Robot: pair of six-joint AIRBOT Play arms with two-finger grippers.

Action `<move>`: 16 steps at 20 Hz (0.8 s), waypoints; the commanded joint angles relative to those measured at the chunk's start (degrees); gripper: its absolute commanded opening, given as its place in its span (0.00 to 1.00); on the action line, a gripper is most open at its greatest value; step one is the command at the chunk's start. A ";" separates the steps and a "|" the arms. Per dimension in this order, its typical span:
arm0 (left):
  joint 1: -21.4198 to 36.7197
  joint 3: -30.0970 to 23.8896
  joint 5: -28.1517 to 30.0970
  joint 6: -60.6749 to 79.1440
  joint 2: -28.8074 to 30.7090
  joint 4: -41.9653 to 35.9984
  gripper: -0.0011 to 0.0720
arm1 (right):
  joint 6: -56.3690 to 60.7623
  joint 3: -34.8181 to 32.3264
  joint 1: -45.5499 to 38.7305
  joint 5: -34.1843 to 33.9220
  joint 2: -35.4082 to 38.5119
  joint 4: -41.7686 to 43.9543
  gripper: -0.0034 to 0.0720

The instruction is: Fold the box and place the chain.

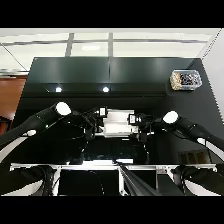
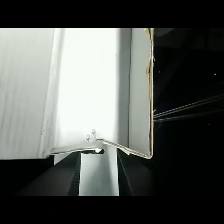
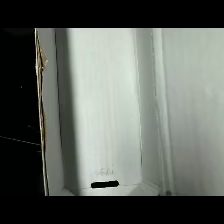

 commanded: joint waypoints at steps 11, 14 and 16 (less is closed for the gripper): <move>-0.44 -0.09 0.81 4.92 -2.43 -8.94 0.18 | 0.04 -0.02 0.07 -0.07 0.00 0.07 0.68; -0.46 -0.09 0.52 4.94 -2.43 -8.13 0.35 | 0.04 -0.02 0.07 -0.07 0.00 0.07 0.68; -1.09 -0.09 0.26 4.20 -2.43 -5.81 0.23 | 0.04 -0.02 0.07 -0.07 0.00 0.07 0.68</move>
